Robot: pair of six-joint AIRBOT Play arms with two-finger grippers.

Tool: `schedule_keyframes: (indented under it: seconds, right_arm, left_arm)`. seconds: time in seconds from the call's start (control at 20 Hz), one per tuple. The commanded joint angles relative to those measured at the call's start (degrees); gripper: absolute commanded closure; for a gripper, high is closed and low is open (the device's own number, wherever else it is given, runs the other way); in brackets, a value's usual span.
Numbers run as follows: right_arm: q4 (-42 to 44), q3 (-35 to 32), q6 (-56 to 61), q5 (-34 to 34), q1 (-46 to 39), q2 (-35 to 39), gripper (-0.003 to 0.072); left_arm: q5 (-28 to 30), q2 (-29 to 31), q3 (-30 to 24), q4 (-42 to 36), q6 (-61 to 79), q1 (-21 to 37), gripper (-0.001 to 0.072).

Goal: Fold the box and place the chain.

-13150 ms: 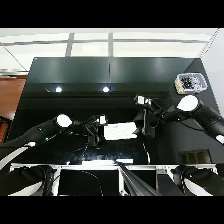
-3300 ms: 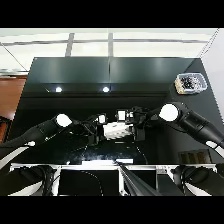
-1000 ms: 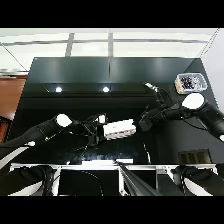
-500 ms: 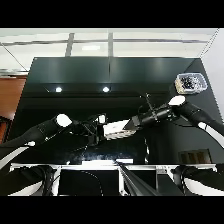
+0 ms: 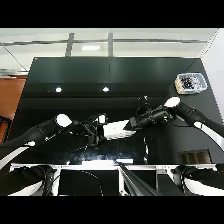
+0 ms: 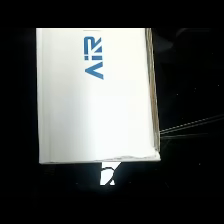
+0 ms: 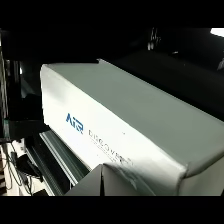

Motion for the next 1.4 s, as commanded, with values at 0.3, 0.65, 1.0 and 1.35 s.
schedule_keyframes:
  seconds: [0.3, 0.65, 1.0, 1.35]
  right_arm:
    - [-0.6, 2.0, -2.1, 5.1, -4.8, 6.0, 0.0673]
    - [-13.4, 3.3, 2.1, 8.7, -22.4, 22.6, 0.0674]
    - [-14.8, 3.3, 1.9, 9.0, -27.8, 24.4, 0.0673]
    - [-14.7, 3.3, 1.9, 8.0, -27.8, 24.4, 0.0673]
  left_arm:
    - [0.0, 0.0, 0.0, 0.0, -0.9, 0.0, 0.035]
    - [-6.8, 3.7, 2.6, 5.7, -5.8, 0.5, -0.0011]
    - [-10.4, 10.2, 7.7, 16.3, -22.0, -0.6, -0.0002]
    - [-4.0, 1.7, 16.7, 10.4, -25.9, -8.7, -0.0001]
